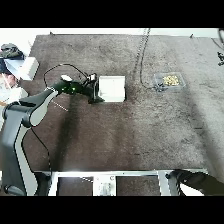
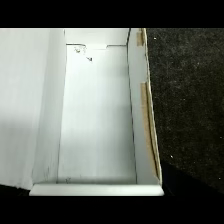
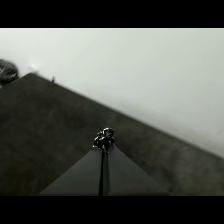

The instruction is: Fold the box and place the chain.

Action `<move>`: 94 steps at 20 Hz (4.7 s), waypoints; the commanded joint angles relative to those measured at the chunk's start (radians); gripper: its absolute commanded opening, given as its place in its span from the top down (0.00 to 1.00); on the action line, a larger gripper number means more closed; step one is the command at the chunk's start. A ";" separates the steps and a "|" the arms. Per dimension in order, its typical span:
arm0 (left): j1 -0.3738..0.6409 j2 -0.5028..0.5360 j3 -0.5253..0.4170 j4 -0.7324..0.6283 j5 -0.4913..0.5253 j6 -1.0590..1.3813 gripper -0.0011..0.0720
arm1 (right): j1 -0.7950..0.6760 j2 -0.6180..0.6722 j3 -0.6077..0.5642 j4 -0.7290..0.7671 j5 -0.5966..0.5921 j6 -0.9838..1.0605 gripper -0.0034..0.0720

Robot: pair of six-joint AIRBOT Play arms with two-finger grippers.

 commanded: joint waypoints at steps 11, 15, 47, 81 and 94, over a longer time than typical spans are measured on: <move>0.000 0.000 0.000 0.000 0.000 0.000 0.60 | 0.085 -0.273 -0.223 0.034 0.058 0.005 0.90; 0.000 0.000 0.000 0.000 0.000 0.000 0.60 | -0.008 -0.249 -0.324 -0.063 0.103 0.090 0.58; 0.000 0.000 0.000 0.000 0.000 0.000 0.60 | -0.287 -0.386 -0.587 0.420 -0.309 0.172 0.97; 0.000 0.000 0.000 0.000 0.000 0.000 0.60 | -0.169 -0.140 -0.731 0.363 -0.270 0.085 0.46; 0.000 0.000 0.000 0.000 0.000 0.000 0.60 | -0.394 -0.398 -0.720 0.472 -0.421 0.163 0.46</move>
